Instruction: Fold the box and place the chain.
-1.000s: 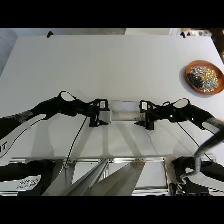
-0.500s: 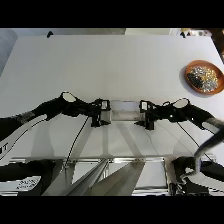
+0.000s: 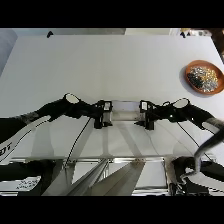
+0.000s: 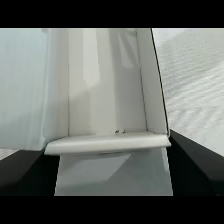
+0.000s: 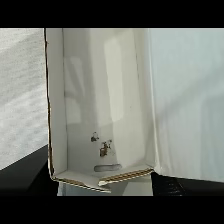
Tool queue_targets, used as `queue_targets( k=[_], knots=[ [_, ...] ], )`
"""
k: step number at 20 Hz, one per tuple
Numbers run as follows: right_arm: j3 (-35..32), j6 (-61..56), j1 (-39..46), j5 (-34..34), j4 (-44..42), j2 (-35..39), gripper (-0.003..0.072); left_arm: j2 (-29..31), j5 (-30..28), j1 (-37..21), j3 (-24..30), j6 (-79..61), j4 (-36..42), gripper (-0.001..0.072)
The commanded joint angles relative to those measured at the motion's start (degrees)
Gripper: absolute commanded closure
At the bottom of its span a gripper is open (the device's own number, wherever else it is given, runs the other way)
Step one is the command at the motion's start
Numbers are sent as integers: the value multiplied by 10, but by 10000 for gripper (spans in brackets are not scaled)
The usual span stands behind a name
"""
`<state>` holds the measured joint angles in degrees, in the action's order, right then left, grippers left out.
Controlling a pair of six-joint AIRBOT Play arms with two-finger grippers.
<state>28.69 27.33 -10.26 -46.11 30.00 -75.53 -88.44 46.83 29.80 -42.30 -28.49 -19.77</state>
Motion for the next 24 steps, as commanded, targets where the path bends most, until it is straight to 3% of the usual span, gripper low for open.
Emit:
queue_targets(
  k=[1,3,4,7,24],
  knots=[
    [0,0,0,0,0,0,389,-4,0,3,0,0,3,37],
    [0,0,0,0,0,0,389,-4,1,3,0,0,3,211],
    [0,0,0,0,0,0,389,-4,1,3,0,0,3,248],
    [0,0,0,0,0,0,389,-4,1,3,0,0,2,451],
    [0,0,0,0,0,0,388,-4,1,3,0,0,3,436]
  ],
)
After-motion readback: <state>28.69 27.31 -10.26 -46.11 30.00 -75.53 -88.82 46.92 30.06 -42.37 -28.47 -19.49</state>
